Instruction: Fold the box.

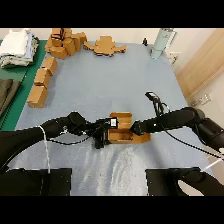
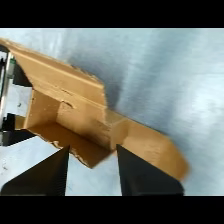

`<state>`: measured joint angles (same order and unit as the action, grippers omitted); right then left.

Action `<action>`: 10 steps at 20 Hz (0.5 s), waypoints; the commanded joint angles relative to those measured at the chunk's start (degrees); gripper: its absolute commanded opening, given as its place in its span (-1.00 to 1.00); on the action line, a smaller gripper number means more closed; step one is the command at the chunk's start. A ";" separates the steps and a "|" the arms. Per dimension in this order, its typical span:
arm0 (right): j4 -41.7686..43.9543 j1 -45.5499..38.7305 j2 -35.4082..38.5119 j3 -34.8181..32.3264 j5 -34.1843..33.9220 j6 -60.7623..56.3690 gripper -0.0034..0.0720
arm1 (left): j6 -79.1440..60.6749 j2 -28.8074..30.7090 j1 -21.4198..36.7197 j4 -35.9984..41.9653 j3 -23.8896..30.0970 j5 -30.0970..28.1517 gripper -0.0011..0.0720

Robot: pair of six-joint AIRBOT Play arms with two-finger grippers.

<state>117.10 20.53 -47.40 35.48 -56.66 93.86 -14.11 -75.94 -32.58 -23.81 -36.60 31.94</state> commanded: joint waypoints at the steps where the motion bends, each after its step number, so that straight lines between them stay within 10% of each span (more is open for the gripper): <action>1: -14.08 -1.57 2.03 1.70 -4.74 -10.05 -0.02 | 0.00 -0.02 0.07 0.00 0.00 0.00 -0.15; 5: -25.46 -5.09 2.01 1.60 -7.93 -17.57 -0.90 | 0.00 -0.02 0.04 0.00 0.00 0.00 -0.15; 10: -27.91 -8.22 -1.99 -0.81 -6.34 -18.21 -0.90 | 0.00 -0.02 0.07 0.00 0.00 0.00 -0.15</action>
<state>92.64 13.80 -47.24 35.99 -63.40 77.52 -14.11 -75.92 -32.58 -23.81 -36.62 31.97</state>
